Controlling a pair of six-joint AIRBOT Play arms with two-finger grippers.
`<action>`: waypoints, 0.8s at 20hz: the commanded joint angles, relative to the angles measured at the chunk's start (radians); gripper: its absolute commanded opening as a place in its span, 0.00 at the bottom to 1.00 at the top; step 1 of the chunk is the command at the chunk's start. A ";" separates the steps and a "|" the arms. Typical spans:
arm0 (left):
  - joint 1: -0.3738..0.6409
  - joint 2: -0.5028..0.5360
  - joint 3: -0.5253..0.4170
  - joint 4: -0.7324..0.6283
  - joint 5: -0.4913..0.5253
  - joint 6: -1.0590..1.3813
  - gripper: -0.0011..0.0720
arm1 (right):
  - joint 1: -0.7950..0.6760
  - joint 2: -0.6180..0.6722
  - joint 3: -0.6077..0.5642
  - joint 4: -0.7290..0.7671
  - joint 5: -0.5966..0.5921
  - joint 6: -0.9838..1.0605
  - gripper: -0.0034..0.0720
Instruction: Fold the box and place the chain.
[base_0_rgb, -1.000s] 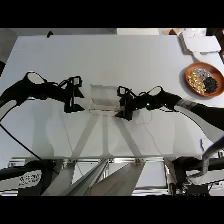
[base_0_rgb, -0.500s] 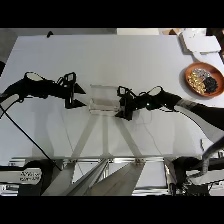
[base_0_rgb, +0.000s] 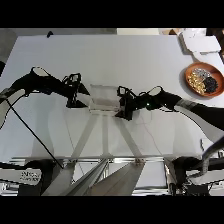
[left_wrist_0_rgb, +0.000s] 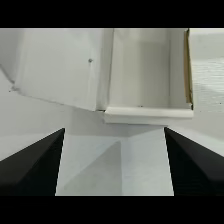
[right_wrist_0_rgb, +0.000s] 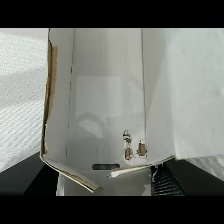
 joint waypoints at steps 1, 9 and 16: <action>-0.014 -0.002 0.004 0.013 -0.009 0.003 0.98 | 0.001 0.000 0.000 0.000 0.000 0.000 0.74; -0.033 -0.003 0.004 0.027 -0.031 0.004 0.98 | 0.001 0.000 0.000 0.000 0.000 0.000 0.74; -0.041 -0.003 0.003 0.028 -0.037 0.006 0.98 | 0.001 0.000 0.000 0.000 0.000 0.000 0.74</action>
